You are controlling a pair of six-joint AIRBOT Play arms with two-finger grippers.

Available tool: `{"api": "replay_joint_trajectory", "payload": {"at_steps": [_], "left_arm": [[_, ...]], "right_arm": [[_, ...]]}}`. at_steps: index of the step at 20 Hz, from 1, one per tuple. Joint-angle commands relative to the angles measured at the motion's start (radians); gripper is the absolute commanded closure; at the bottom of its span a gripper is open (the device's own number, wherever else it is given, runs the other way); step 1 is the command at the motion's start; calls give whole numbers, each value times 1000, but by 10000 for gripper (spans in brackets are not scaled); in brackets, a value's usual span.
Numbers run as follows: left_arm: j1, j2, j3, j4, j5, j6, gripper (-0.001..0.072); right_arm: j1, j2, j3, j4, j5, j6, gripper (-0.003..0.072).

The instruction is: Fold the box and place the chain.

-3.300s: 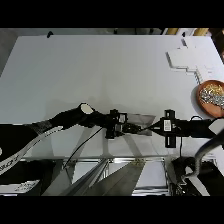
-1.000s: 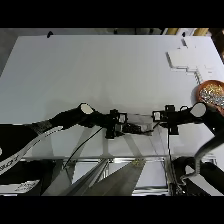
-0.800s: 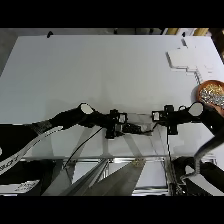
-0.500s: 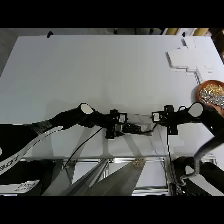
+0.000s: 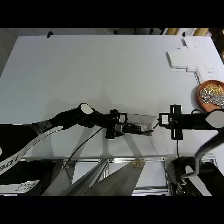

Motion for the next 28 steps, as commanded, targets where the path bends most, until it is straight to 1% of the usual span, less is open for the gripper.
{"api": "replay_joint_trajectory", "payload": {"at_steps": [1,3,6,8,9,12,14,16,17,19,20,25,26,28], "left_arm": [[1,0,0,0,0,0,364],[1,0,0,0,0,0,364],[1,0,0,0,0,0,364],[1,0,0,0,0,0,364],[1,0,0,0,0,0,364],[1,0,0,0,0,0,364],[1,0,0,0,0,0,364],[1,0,0,0,0,0,364],[1,0,0,0,0,0,364],[1,0,0,0,0,0,364],[1,0,0,0,0,0,364],[1,0,0,0,0,0,364],[1,0,0,0,0,0,364],[1,0,0,0,0,0,364]], "right_arm": [[1,71,1,241,122,85,671],[1,72,1,329,166,97,671],[1,72,1,450,168,97,671],[1,69,1,540,99,126,671],[13,65,1,560,52,148,671],[127,28,1,543,-50,149,671],[220,-8,1,505,-183,178,671],[279,-37,2,473,-261,201,670],[297,-47,2,467,-265,200,659],[310,-53,3,459,-266,200,517],[310,-53,15,438,-266,201,482],[308,-67,185,245,-265,301,491],[302,-85,218,223,-265,323,518],[284,-134,247,201,-269,356,658]]}}
